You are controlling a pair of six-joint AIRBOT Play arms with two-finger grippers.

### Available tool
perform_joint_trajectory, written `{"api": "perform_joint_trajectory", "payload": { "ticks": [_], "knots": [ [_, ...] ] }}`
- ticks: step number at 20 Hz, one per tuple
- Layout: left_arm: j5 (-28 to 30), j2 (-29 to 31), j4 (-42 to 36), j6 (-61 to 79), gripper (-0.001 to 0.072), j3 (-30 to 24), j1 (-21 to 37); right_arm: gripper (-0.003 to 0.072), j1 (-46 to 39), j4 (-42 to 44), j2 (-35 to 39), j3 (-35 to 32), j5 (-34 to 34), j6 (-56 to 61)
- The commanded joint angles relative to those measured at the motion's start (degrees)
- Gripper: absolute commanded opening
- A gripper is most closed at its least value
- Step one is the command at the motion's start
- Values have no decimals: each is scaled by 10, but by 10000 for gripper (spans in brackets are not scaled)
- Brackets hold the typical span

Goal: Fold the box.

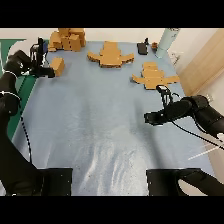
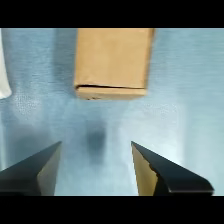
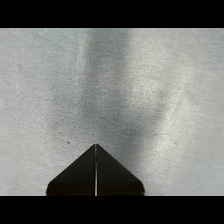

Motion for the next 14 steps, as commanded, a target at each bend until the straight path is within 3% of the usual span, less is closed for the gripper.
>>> {"api": "perform_joint_trajectory", "payload": {
  "ticks": [1,2,4,9,11,14],
  "knots": [
    [-126,52,-41,-36,181,29,0,6,0,0,0,0,0,0],
    [-153,66,-72,-35,14,36,-2,7,0,0,0,0,0,0],
    [-184,100,-136,-36,11,37,-12,7,0,0,0,0,0,0],
    [-267,203,-142,-53,7,13,-71,6,0,0,0,1,0,0],
    [-263,263,-138,-56,7,-42,-101,7,0,0,0,0,0,0],
    [-203,374,-103,-58,7,-199,-162,6,0,0,0,0,0,0]
  ]
}}
